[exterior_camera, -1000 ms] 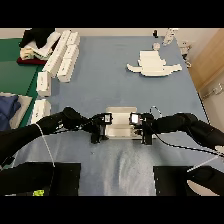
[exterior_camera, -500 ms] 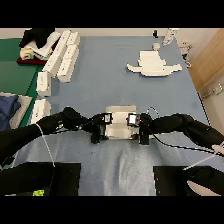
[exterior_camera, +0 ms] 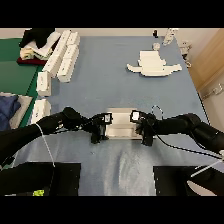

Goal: Fold the box.

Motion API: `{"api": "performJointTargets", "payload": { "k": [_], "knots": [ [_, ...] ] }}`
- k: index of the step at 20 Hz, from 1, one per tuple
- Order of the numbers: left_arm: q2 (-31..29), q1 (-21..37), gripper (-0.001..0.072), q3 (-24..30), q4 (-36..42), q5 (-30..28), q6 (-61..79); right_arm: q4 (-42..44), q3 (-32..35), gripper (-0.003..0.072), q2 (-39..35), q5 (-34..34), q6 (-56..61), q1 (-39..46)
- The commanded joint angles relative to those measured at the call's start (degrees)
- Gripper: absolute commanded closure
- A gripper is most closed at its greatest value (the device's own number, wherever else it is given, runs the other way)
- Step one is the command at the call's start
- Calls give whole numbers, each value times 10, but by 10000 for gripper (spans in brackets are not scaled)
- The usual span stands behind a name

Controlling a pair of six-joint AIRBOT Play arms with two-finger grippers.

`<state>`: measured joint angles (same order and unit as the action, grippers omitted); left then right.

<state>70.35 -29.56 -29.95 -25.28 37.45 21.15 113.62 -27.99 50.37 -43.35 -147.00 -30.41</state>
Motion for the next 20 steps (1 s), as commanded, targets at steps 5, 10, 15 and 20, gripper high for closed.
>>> {"api": "performJointTargets", "payload": {
  "k": [5,10,15,20],
  "knots": [
    [0,0,351,0,0,0,0,-362,-28,685,-64,-133,633,40],
    [0,0,351,-1,0,0,0,-179,-35,685,-21,-175,625,289],
    [0,0,351,-1,0,0,0,175,-32,686,107,-253,314,463],
    [0,0,351,-1,0,0,0,238,-22,686,208,-305,239,463]
  ]
}}
